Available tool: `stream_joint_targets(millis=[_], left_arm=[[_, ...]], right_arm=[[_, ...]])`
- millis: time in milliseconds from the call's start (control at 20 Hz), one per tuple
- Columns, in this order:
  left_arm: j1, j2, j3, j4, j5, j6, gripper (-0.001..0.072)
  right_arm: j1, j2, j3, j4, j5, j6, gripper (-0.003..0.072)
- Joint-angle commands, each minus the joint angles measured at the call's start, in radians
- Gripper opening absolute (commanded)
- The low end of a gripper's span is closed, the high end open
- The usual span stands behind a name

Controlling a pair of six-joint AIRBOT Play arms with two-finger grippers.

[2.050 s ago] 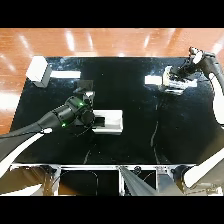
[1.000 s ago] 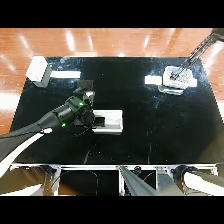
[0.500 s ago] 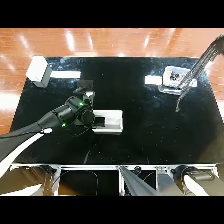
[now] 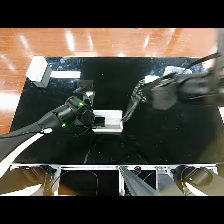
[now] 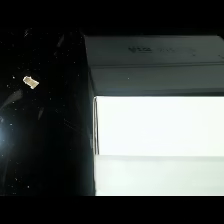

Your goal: Fold the box and place the chain.

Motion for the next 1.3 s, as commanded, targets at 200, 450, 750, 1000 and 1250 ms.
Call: stream_joint_targets(millis=[200, 450, 750, 1000, 1250], left_arm=[[0.0, 0.0, 0.001, -0.001, -0.002, 0.0, 0.0024], [0.0, 0.0, 0.001, -0.001, -0.006, 0.0, 0.0024], [0.0, 0.0, 0.001, -0.001, -0.014, 0.0, 0.0023], [0.0, 0.0, 0.001, -0.002, -0.013, 0.0, 0.0023], [0.0, 0.0, 0.001, -0.001, -0.014, 0.0, 0.0023]], right_arm=[[0.159, -0.177, -0.035, 0.016, -0.311, 0.014, 0.0027], [0.159, -0.232, 0.038, 0.016, -0.367, -0.034, 0.0027], [0.159, -0.241, 0.088, 0.009, -0.322, -0.047, 0.0027], [0.161, -0.241, 0.088, 0.012, -0.129, -0.046, 0.0027], [0.161, -0.238, 0.087, 0.008, 0.026, -0.048, 0.0027]])
